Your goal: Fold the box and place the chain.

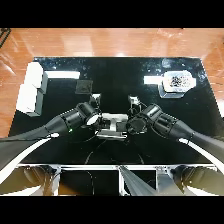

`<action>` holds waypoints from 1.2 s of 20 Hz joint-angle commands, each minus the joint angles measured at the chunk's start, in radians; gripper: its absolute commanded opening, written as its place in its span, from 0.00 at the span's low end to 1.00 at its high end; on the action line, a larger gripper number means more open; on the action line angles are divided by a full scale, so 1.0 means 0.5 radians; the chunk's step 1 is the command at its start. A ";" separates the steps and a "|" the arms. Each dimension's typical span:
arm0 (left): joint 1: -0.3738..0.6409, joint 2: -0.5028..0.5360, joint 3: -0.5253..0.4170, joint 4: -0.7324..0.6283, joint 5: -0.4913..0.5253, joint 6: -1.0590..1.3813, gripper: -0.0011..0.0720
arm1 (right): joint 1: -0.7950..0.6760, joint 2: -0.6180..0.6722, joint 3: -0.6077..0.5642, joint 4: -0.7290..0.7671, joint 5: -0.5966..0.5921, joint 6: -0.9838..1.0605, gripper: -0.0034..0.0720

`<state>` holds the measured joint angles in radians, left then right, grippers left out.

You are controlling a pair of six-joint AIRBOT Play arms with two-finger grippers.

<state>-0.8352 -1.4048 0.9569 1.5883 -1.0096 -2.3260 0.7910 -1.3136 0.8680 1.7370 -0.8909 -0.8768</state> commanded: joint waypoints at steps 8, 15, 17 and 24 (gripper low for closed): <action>-0.001 -0.001 -0.001 -0.001 0.013 0.000 0.04 | 0.009 -0.226 0.183 -0.075 -0.038 0.072 0.40; 0.000 -0.001 -0.001 -0.001 0.014 0.000 0.04 | 0.011 -0.230 0.190 -0.104 -0.076 0.102 0.40; 0.000 -0.001 -0.001 0.000 0.014 0.000 0.04 | 0.018 -0.230 0.190 -0.111 -0.075 0.103 0.40; -0.001 -0.001 -0.001 -0.001 0.014 0.000 0.04 | 0.018 -0.242 0.190 -0.136 -0.074 0.106 0.39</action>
<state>-0.8352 -1.4048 0.9565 1.5879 -1.0027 -2.3260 0.7994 -1.4326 0.9638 1.6779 -0.9287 -0.8257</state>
